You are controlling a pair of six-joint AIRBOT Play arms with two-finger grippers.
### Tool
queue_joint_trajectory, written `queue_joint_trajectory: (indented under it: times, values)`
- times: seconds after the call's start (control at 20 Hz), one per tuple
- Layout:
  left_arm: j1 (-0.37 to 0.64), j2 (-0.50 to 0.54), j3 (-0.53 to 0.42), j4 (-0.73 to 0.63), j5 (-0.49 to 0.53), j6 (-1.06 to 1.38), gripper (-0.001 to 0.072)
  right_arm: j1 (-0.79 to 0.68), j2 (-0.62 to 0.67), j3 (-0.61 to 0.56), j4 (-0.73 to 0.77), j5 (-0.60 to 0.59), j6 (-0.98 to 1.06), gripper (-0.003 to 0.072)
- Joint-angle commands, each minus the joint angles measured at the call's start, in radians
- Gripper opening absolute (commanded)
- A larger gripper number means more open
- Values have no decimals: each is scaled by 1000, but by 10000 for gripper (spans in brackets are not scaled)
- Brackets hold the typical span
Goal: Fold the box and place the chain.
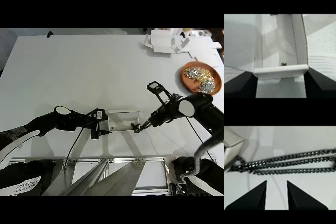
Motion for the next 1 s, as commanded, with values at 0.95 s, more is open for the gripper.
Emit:
queue_joint_trajectory:
  times: [0.95]
  values:
    - [0,0,1,0,0,0,109,-13,-200,-29,-106,-216,278,296]
